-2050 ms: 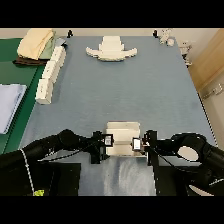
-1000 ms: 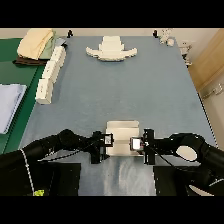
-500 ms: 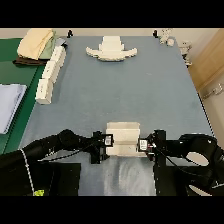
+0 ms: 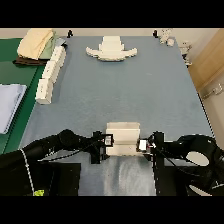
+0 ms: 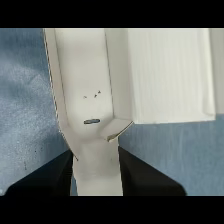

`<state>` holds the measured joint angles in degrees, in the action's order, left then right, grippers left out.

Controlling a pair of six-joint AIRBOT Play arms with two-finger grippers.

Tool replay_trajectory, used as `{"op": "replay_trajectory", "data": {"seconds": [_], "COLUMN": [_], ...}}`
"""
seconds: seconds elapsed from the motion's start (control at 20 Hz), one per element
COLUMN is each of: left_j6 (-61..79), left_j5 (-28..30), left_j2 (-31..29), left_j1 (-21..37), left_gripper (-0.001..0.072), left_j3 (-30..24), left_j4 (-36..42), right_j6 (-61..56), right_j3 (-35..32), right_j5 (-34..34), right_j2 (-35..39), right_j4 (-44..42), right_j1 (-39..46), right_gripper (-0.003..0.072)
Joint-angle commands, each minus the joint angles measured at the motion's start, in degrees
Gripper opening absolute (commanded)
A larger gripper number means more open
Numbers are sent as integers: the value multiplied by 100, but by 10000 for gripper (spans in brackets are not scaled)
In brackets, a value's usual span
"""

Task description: Fold the box.

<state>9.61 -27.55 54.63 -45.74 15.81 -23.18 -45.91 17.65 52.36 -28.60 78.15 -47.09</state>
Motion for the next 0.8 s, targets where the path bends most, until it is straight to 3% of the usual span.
{"op": "replay_trajectory", "data": {"seconds": [0.0, 0.05, 0.15, 0.5, 0.55, 0.6, 0.7, 0.75], "left_j6": [-2, -2, -2, -2, -2, -2, -2, -2], "left_j5": [0, 0, 0, 0, 0, 0, 0, 0], "left_j2": [-7, -4, -7, -7, -7, -7, -4, -7], "left_j1": [2, 0, 2, 0, 0, 2, 0, 0], "left_gripper": [512, 512, 512, 512, 512, 512, 512, 512], "left_j3": [2, 2, 2, 2, 2, 2, 2, 2], "left_j4": [0, 0, 0, 0, 0, 0, 0, 0], "right_j6": [317, 361, 404, 656, 656, 654, 654, 647], "right_j3": [-59, -57, -55, -52, -52, -52, -52, -52], "right_j5": [-625, -774, -1025, -1366, -1344, -1316, -1224, -1213], "right_j2": [-343, -472, -654, -763, -763, -763, -763, -763], "right_j4": [-297, -345, -387, -654, -684, -688, -688, -688], "right_j1": [-70, -120, -234, -269, -269, -269, -267, -267], "right_gripper": [406, 405, 151, 165, 223, 394, 505, 626]}}
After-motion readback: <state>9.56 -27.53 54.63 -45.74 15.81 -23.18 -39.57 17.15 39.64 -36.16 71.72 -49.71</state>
